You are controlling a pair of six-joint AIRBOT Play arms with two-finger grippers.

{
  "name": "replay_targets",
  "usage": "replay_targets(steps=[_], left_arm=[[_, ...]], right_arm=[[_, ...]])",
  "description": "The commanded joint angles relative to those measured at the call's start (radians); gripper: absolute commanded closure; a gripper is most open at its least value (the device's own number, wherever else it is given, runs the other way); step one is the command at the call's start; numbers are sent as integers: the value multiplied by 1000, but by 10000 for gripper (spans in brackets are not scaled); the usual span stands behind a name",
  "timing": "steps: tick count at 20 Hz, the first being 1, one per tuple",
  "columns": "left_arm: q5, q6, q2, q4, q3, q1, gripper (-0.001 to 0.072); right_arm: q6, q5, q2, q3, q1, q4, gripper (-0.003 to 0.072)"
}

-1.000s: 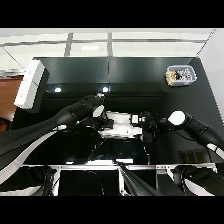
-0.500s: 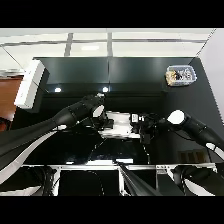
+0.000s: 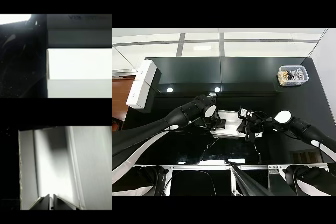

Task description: Fold the box and place the chain.

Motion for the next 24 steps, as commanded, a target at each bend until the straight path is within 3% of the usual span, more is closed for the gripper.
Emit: replay_targets(steps=[1, 5, 6, 7, 8, 9, 10, 11, 12, 14, 16, 18, 21, 24], left_arm=[[1, 2, 0, -7, 1, 0, 684], [1, 2, -1, -7, 1, 0, 684], [1, 2, -1, -7, 1, 0, 684], [1, 2, -1, -7, 1, 0, 684], [2, 2, -1, -7, 1, 0, 684], [3, 2, -1, -7, 1, 0, 684], [3, 2, -1, -7, 1, 0, 684], [4, 2, -1, -7, 1, 0, 684], [4, 2, -1, -7, 1, 0, 684], [4, 2, -1, -7, 1, 1, 684], [4, 2, -1, -6, 1, 2, 684], [4, 2, -1, -6, 1, 2, 684], [-2, 2, -1, -7, 1, 1, 684], [-3, 2, -1, -8, 1, 1, 684]], right_arm=[[4, -8, -4, 0, 3, 21, 586], [4, -16, -4, 0, 3, 21, 559], [4, -15, -4, 0, 3, 22, 425], [4, -13, -4, 0, 3, 21, 430], [4, -9, -4, 0, 3, 21, 597], [4, -10, -4, 0, 3, 21, 462], [4, -9, -4, 0, 3, 21, 373], [10, -6, -4, 0, 3, 16, 574], [11, -6, -4, 0, 3, 13, 641], [38, -6, -3, 0, 2, 12, 673], [236, -5, 17, 1, -17, -40, 673], [560, 67, 71, 21, -82, -210, 674], [969, 275, 162, 97, -261, -500, 673], [1275, 344, 207, 102, -488, -587, 673]])
